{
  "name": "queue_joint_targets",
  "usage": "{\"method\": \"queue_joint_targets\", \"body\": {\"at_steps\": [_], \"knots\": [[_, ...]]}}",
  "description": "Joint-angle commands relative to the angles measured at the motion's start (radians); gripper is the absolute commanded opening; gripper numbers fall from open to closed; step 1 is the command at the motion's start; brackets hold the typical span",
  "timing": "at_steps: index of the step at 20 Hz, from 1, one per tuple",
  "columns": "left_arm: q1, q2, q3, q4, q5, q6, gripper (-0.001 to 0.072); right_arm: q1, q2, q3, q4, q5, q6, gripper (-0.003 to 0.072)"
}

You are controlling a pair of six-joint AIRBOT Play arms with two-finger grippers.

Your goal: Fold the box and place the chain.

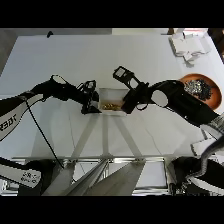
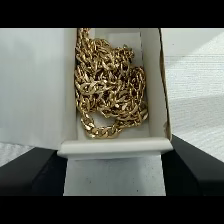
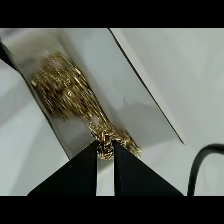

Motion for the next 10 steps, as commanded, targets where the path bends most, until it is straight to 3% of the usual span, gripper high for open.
{"method": "queue_joint_targets", "body": {"at_steps": [1, 8, 9, 10], "knots": [[0.001, 0.0, 0.0, 0.0, 0.0, 0.0, 0.0337, 0.078, -0.03, 0.075, 0.008, -0.019, 0.044, 0.0007], [0.001, 0.0, 0.0, 0.0, 0.0, 0.0, 0.0337, 0.141, -0.209, 0.146, 0.015, -0.02, 0.11, 0.001], [0.001, 0.0, 0.0, 0.0, 0.0, 0.0, 0.0337, 0.141, -0.22, 0.146, -0.006, -0.021, 0.141, 0.0035], [0.001, 0.0, 0.0, 0.0, 0.0, 0.0, 0.0337, 0.141, -0.222, 0.146, -0.019, -0.024, 0.15, 0.0146]]}}
